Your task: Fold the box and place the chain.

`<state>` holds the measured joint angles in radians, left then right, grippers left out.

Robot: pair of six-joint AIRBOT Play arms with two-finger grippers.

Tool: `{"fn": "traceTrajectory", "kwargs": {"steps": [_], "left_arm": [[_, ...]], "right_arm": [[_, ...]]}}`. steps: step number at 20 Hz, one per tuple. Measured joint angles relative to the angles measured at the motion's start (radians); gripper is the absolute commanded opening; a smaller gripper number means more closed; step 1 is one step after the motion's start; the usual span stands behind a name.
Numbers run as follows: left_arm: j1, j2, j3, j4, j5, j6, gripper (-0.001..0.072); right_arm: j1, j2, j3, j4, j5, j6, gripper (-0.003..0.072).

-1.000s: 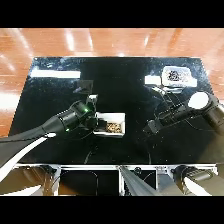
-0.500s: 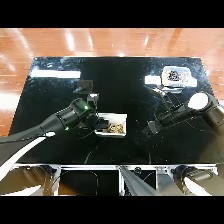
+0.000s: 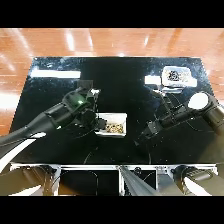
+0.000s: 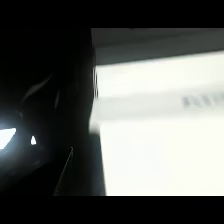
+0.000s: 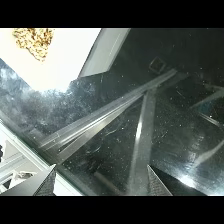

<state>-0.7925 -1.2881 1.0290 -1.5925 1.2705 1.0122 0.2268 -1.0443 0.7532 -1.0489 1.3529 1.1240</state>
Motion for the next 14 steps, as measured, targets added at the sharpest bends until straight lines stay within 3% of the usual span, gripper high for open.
{"fn": "traceTrajectory", "kwargs": {"steps": [4, 7, 10, 14], "left_arm": [[0.006, 0.126, -0.022, 0.026, 0.083, 0.076, 0.0448], [0.067, 0.260, -0.107, 0.052, 0.140, 0.111, 0.0447], [0.210, 0.424, -0.229, 0.028, 0.118, 0.198, 0.0448], [0.470, 0.589, -0.361, -0.183, -0.021, 0.383, 0.0448]], "right_arm": [[0.000, 0.000, 0.000, 0.000, 0.006, 0.013, 0.0720], [0.000, 0.000, 0.000, 0.000, 0.011, 0.022, 0.0720], [0.000, -0.006, 0.029, -0.021, -0.005, 0.093, 0.0720], [0.000, -0.077, 0.201, -0.069, -0.024, 0.192, 0.0720]]}}
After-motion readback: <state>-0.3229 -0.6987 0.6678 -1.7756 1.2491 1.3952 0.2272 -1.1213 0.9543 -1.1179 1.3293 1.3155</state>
